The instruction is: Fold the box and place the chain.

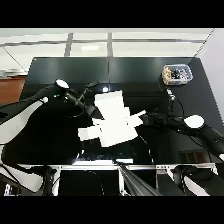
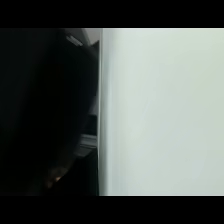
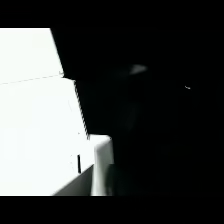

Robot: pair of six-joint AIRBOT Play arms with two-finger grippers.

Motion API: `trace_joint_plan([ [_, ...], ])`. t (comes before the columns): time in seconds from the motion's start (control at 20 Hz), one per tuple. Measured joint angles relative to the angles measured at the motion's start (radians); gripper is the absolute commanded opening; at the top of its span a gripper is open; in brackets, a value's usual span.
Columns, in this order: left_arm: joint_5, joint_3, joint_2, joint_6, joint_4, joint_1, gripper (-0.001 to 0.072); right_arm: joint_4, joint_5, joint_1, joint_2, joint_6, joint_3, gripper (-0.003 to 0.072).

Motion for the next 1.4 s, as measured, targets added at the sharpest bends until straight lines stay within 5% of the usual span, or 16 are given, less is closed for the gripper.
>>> trace_joint_plan([
  [0.35, 0.027, 0.034, 0.085, 0.004, 0.078, -0.030, 0.0019, -0.264, 0.237, -0.104, 0.000, -0.008, 0.206, 0.0705],
  [0.7, 0.340, -0.195, 0.300, 0.341, 0.099, -0.149, 0.0026, -0.455, 0.284, -0.186, -0.001, -0.016, 0.360, 0.0705],
  [0.95, 0.457, -0.219, 0.292, 0.616, 0.100, -0.187, 0.0025, -0.442, 0.307, -0.136, -0.031, -0.258, 0.352, 0.0705],
  [1.4, 0.554, -0.220, 0.260, 0.704, 0.103, -0.196, 0.0026, -0.418, 0.291, 0.033, -0.086, -0.705, 0.154, 0.0704],
])
